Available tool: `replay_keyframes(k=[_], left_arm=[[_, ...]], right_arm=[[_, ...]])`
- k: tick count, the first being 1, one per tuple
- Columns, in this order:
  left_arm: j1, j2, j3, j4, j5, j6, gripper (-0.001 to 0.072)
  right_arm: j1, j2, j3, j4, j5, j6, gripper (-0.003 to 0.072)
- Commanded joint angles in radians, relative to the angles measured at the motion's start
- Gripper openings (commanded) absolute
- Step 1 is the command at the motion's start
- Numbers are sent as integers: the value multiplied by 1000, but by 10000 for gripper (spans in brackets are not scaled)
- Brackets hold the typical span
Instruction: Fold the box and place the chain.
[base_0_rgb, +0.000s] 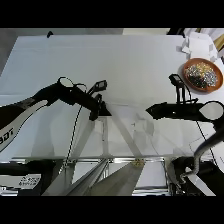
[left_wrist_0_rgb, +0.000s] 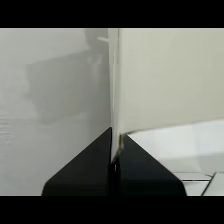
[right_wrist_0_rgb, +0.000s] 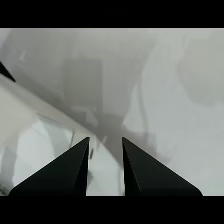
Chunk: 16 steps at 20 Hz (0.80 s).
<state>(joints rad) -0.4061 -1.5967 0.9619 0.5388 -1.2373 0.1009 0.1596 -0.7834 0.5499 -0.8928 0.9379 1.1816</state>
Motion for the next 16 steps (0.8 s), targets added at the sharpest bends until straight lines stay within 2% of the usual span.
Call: replay_keyframes(k=[1,3,8,13,16], left_arm=[[-50,29,-1,114,58,0,2],[-68,28,-5,35,134,25,2],[-75,13,-5,-143,189,148,3],[-76,-34,-5,-150,199,162,3],[-77,-56,-5,-167,241,166,4]], right_arm=[[0,53,24,-19,79,0,239],[0,82,24,-65,105,0,239],[0,98,23,-111,128,0,238],[0,98,23,-124,127,-1,238],[0,98,23,-124,121,-1,238]])
